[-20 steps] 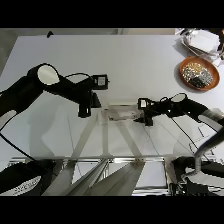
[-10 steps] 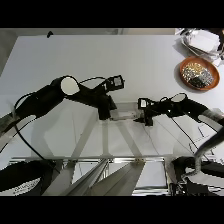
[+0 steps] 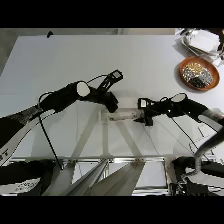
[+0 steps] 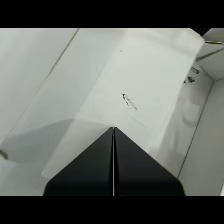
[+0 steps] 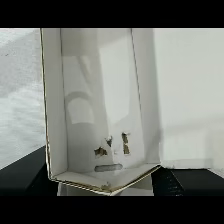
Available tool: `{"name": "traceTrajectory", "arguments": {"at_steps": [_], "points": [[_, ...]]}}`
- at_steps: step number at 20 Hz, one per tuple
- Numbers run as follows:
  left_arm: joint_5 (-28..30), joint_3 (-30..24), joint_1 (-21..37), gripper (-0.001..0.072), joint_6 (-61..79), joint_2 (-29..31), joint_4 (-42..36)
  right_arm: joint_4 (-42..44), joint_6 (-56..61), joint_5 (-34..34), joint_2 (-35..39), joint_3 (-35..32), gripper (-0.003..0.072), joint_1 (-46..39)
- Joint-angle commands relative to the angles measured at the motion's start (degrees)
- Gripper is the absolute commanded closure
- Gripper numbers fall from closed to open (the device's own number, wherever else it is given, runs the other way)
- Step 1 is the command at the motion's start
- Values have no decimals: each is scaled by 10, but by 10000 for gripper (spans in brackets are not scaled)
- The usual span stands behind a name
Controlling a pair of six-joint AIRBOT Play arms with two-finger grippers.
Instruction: Fold the box and place the chain.
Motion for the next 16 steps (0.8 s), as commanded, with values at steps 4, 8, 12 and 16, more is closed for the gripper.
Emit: {"name": "traceTrajectory", "arguments": {"at_steps": [4,8,12,16], "points": [[6,0,0,706,-12,20,19,0,0,0,0,0,251,0],[-99,0,16,709,-53,84,122,0,0,0,0,0,251,0],[-216,-6,33,710,-56,144,148,0,0,0,0,0,251,0],[-155,-77,31,710,-9,154,41,0,0,0,0,0,251,0]]}}
